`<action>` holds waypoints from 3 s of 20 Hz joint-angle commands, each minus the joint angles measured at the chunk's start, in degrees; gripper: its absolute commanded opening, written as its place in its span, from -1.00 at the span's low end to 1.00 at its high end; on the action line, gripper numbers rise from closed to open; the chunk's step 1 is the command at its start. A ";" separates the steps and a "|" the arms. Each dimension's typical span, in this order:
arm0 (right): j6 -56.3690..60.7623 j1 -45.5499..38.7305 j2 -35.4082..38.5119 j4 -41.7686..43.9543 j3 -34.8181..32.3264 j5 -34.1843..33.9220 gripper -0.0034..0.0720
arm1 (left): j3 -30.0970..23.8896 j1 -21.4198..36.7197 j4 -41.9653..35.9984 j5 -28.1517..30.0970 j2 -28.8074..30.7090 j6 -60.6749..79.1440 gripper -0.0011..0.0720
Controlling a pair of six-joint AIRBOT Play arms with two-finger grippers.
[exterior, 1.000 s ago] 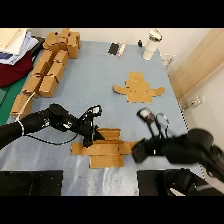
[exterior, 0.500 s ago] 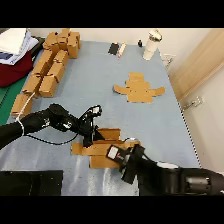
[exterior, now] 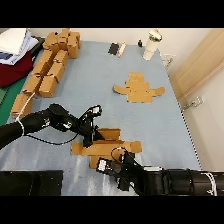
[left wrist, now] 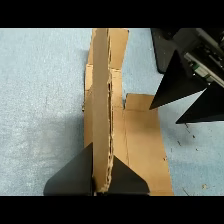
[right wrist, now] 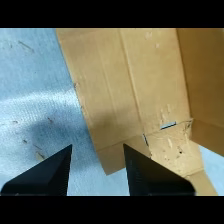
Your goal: Fold the box.
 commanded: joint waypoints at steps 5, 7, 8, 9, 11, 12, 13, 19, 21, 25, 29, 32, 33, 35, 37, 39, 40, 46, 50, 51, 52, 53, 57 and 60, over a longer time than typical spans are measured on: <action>-1.64 0.07 -2.89 -4.20 -0.02 1.01 0.38 | 0.02 0.04 0.02 0.00 -0.04 0.00 -0.94; -1.64 -0.11 -3.37 -4.96 -0.02 0.96 0.38 | 0.02 0.04 0.04 0.04 -0.04 0.00 -0.94; -1.64 -0.50 -3.61 -5.03 0.00 1.01 0.38 | 0.02 0.04 0.04 0.04 -0.04 0.00 -0.94; -1.64 -0.79 -3.91 -5.22 0.02 1.14 0.38 | 0.04 0.04 0.04 0.04 -0.04 0.02 -0.94; -1.64 -0.87 -4.42 -5.46 0.02 1.64 0.38 | 0.04 0.04 0.02 0.04 -0.04 0.00 -0.94; -1.62 -0.87 -4.66 -5.86 0.02 1.81 0.38 | 0.04 0.04 0.04 0.04 -0.04 0.02 -0.93; -1.60 -0.87 -4.72 -6.51 0.02 1.88 0.38 | 0.02 0.04 0.02 0.02 -0.04 0.00 -0.94; -0.96 -0.87 -4.52 -9.77 2.73 -2.03 0.37 | 0.04 0.04 0.04 0.04 -0.04 0.00 -0.94; -0.02 -0.87 -4.52 -12.24 3.45 -3.23 0.37 | 0.04 0.04 0.02 0.04 -0.04 0.02 -0.94; 0.13 -0.87 -4.61 -14.88 3.48 -2.45 0.37 | 0.02 0.04 0.04 0.04 -0.04 0.02 -0.94; 6.67 -3.34 -4.59 -19.26 3.48 -2.34 1.00 | 0.04 0.04 0.02 0.04 -0.04 0.00 -0.94; 6.47 -6.64 -3.02 -16.92 3.43 -2.97 1.00 | 0.04 0.04 0.04 0.02 -0.04 0.02 -0.94; 6.45 -7.13 -1.81 -16.00 3.19 -3.34 1.00 | 0.02 0.04 0.02 0.02 -0.04 0.02 -0.93; 5.51 -8.46 1.73 -16.11 1.09 -0.13 1.00 | 0.04 0.04 0.02 0.02 -0.04 0.00 -0.94; 3.04 -10.84 5.31 -15.74 -1.49 3.89 1.00 | 0.04 0.04 0.04 0.04 -0.04 0.02 -0.94; -0.83 -13.70 7.89 -14.32 -3.54 7.21 1.00 | 0.04 0.04 0.04 0.02 -0.04 0.00 -0.94; -4.11 -15.12 8.48 -13.35 -4.04 9.11 1.00 | 0.04 0.04 0.04 0.04 -0.04 0.02 -0.94; -42.69 -30.60 6.99 14.78 -4.37 19.17 1.00 | 0.02 0.04 0.02 0.02 -0.04 0.02 -0.94; -69.02 -41.31 4.55 38.80 -4.37 17.53 1.00 | 0.04 0.04 0.04 0.04 -0.04 0.00 -0.94; -73.40 -43.63 3.45 43.23 -4.37 16.57 1.00 | 0.04 0.04 0.04 0.04 -0.04 0.02 -0.94; -76.85 -45.64 2.29 46.60 -4.37 15.23 1.00 | 0.04 0.04 0.02 0.02 -0.04 0.02 -0.94; -79.34 -47.34 1.05 49.11 -4.37 13.84 1.00 | 0.04 0.04 0.02 0.02 -0.04 0.02 -0.94; -80.74 -48.54 -1.20 47.41 -3.52 14.53 1.00 | 0.04 0.04 0.02 0.02 -0.04 0.02 -0.94; -80.74 -48.50 -0.87 44.59 -3.30 13.99 1.00 | 0.04 0.04 0.04 0.02 -0.04 0.00 -0.94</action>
